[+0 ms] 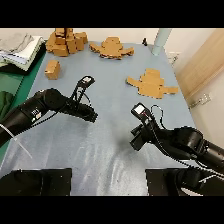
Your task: Fold the box.
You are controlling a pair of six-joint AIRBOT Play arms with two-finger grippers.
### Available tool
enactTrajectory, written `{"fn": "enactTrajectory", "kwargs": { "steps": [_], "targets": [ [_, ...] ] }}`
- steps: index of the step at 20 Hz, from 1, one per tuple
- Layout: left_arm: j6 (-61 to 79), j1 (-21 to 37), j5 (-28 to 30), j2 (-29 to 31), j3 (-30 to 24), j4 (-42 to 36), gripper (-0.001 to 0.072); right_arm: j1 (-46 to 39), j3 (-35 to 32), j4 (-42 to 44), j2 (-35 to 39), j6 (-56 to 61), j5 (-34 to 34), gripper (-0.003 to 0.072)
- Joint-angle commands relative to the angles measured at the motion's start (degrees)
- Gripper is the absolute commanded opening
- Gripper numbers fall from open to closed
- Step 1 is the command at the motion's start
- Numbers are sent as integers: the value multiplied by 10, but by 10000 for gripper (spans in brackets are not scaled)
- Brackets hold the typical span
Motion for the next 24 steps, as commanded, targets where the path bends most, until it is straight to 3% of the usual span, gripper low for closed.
{"fn": "enactTrajectory", "kwargs": {
  "steps": [1, 4, 6, 8, 11, 12, 16, 18, 19, 20, 22, 24],
  "targets": [
    [0, 0, 0, 0, 0, 0, 13, 0, 0, -1, 0, 0, 0, 6],
    [0, 0, 0, 0, 0, 0, 13, 0, 0, 0, 0, 0, 1, 7],
    [0, 0, 0, 0, 0, 0, 14, 0, 1, 59, 0, 30, 5, 7],
    [0, 0, 0, 0, 0, 0, 14, -8, 1, 79, -5, 177, 16, 6],
    [0, 0, 0, 0, 0, 0, 14, -36, 0, 95, -7, 491, -35, 7],
    [0, 0, 0, 0, 0, 0, 14, -36, 0, 89, -8, 534, -36, 7],
    [0, 0, 0, 0, 0, 0, 14, -36, 0, 100, -18, 558, -41, 6],
    [0, 0, 0, 0, 0, 0, 13, -54, 3, 66, -20, 575, -25, 17],
    [0, 0, 0, 0, 0, 0, 13, -89, 11, 57, -20, 571, -31, 154],
    [0, 0, 3, 0, 0, 0, 14, -147, 26, 56, -21, 527, -42, 244],
    [0, 0, 22, 0, 0, -16, 14, -304, 74, 85, -35, 378, -62, 256],
    [0, 0, 40, 0, 0, -35, 15, -492, 143, 156, -81, 196, -90, 407]
  ]
}}
